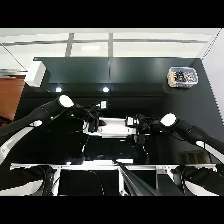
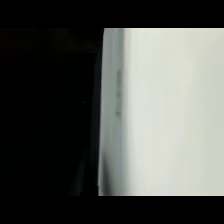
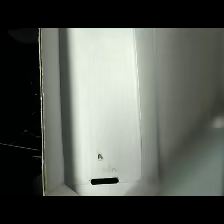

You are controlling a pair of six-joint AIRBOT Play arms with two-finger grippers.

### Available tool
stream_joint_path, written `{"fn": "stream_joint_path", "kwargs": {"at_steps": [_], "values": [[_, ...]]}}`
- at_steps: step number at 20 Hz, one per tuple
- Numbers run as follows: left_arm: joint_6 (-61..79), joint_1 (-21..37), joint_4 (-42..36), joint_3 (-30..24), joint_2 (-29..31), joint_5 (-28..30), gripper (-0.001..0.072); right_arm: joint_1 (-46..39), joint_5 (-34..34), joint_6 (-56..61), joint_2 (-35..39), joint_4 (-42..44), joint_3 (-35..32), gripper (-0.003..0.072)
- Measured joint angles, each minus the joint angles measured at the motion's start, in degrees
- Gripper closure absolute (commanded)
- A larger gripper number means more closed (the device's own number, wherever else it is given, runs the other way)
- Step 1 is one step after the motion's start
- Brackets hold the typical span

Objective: Fold the box and place the chain.

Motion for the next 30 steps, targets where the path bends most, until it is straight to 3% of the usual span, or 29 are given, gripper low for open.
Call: {"fn": "stream_joint_path", "kwargs": {"at_steps": [1, 5, 6, 7, 9, 10, 13, 15, 22, 25, 30], "values": [[-0.42, 0.07, 0.42, 0.15, 0.76, -0.37, 0.0053, 0.0, -0.02, 0.0, 0.0, -0.04, 0.0, 0.0209], [-6.05, 0.92, 6.95, 0.83, 6.78, -3.39, 0.0054, 0.0, 0.02, -0.02, 0.0, -0.26, 0.0, 0.0209], [-8.24, 1.16, 9.62, 0.92, 8.85, -5.18, 0.0095, 0.0, 0.09, -0.02, 0.0, -0.33, 0.0, 0.021], [-10.95, 1.31, 12.39, 0.98, 10.91, -7.32, 0.0199, 0.0, 0.15, -0.07, 0.0, -0.39, 0.0, 0.0261], [-17.27, 1.55, 16.85, 1.07, 14.12, -11.82, 0.0632, 0.0, 0.31, -0.11, 0.0, -0.5, 0.0, 0.0574], [-20.81, 1.57, 18.14, 1.07, 15.3, -13.88, 0.0682, 0.0, 0.35, -0.11, 0.0, -0.52, 0.0, 0.0622], [-27.41, 0.79, 16.2, 0.35, 16.59, -19.67, 0.0683, 0.0, 0.57, -0.15, 0.0, -0.66, 0.0, 0.0621], [-29.46, -1.03, 11.08, -0.85, 16.35, -20.24, 0.0683, 0.0, 0.76, -0.17, 0.0, -0.7, 0.02, 0.0622], [-31.1, -3.82, -3.32, -2.34, 12.92, -0.2, 0.0683, 0.0, 1.01, -0.22, 0.0, -0.76, 0.02, 0.0621], [-31.36, -3.37, -2.73, -2.45, 10.75, 6.47, 0.0684, 0.0, 1.03, -0.22, 0.0, -0.76, 0.02, 0.0621], [-31.54, -3.63, 1.4, -2.49, 6.54, 9.84, 0.0683, 0.0, 1.05, -0.24, 0.0, -0.76, 0.0, 0.0621]]}}
